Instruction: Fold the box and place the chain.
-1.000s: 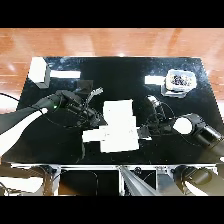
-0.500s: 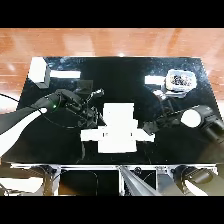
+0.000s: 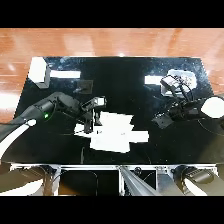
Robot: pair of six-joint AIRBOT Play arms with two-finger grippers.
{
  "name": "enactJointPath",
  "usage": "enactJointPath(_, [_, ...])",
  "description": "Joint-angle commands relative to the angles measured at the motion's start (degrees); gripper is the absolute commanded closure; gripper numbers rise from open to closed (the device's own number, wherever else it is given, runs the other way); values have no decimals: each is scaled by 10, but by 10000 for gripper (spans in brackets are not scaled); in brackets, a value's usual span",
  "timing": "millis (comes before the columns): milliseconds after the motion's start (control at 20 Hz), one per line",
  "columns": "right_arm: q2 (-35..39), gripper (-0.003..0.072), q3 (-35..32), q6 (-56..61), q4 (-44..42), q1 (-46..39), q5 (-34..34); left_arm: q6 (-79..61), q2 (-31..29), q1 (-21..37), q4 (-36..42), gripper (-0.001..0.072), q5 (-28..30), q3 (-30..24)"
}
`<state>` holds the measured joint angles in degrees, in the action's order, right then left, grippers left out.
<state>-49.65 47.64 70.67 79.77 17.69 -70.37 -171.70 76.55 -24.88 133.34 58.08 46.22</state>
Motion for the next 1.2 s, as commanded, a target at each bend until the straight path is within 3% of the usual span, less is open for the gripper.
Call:
enactJointPath(0, [2, -16, 4, -34, -2, -2, 28, -2, -47, -16, 19, 694, -68, -43])
enactJointPath(200, [2, -16, 4, -42, -2, -2, 47, -2, -50, -18, 31, 690, -72, -72])
enactJointPath(600, [2, -17, 4, -63, -2, -2, 85, -2, -47, -18, 4, 689, -93, -71])
enactJointPath(1150, [2, -16, 4, -62, -2, -2, 92, 1, -12, -19, -12, 691, -76, -71])
